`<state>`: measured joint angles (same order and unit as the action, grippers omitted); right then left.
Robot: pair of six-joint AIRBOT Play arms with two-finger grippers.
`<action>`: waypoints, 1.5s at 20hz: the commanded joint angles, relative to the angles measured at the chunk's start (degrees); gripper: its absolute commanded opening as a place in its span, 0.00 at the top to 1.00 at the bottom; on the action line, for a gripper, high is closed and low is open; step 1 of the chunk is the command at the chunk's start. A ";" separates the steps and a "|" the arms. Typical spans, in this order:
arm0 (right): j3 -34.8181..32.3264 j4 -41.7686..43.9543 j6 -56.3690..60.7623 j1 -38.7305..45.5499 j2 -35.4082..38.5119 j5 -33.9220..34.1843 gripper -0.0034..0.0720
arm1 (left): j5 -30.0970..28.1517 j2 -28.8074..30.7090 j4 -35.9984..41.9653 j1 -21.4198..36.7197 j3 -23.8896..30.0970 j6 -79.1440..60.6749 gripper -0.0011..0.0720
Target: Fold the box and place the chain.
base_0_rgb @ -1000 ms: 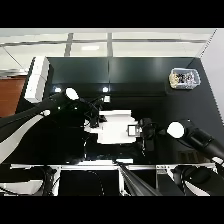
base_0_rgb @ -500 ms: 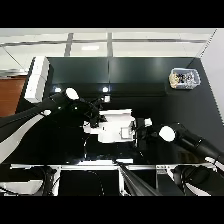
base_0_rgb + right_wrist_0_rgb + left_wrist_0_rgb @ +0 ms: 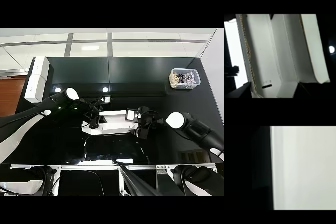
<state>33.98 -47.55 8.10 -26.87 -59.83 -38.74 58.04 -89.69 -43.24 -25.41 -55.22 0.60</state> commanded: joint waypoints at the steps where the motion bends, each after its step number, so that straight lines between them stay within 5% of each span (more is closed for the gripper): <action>1: 0.35 3.87 -3.93 3.45 -0.79 -1.42 0.01 | 0.52 0.00 0.00 -0.02 -0.07 -0.09 0.95; 7: 0.33 17.62 -16.83 3.82 -5.53 -4.66 0.01 | 1.36 0.04 -1.86 -0.11 -0.94 1.05 0.95; 30: -0.50 17.09 -26.40 3.54 -13.64 -3.26 0.01 | 1.05 1.07 -4.79 -0.26 -2.38 4.55 0.96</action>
<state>33.52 -30.41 -18.20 -23.29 -73.17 -41.93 59.22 -89.30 -47.29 -25.65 -57.84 5.17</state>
